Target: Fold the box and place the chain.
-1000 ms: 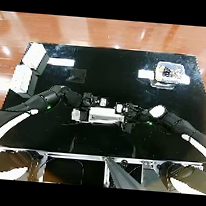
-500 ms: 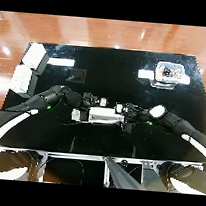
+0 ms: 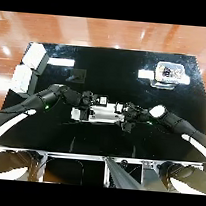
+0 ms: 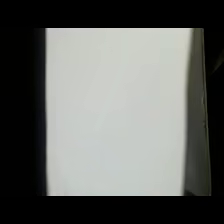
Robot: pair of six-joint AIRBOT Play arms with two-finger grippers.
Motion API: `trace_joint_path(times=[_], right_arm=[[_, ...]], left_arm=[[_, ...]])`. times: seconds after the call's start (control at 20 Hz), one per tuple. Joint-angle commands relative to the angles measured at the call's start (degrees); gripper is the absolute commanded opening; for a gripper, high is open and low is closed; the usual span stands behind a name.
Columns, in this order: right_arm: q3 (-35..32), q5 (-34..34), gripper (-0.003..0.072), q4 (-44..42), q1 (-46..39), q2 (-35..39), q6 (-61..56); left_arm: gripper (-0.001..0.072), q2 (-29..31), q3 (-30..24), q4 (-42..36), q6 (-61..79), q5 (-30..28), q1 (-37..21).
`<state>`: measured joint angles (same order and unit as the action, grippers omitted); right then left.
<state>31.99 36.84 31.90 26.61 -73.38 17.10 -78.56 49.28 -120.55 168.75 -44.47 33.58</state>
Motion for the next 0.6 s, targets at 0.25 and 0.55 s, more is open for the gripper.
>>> trace_joint_path(times=[0.25, 0.55], right_arm=[[0.0, 0.2, 0.0469, 0.1, 0.1, 0.0, 0.0], [0.0, 0.2, 0.0468, 0.1, 0.1, 0.0, 0.0]], left_arm=[[0.0414, 0.6, 2.1, 7.2, -9.7, -10.0, 0.0], [0.0439, 4.6, 2.3, 12.3, -16.0, -12.5, -0.4]])
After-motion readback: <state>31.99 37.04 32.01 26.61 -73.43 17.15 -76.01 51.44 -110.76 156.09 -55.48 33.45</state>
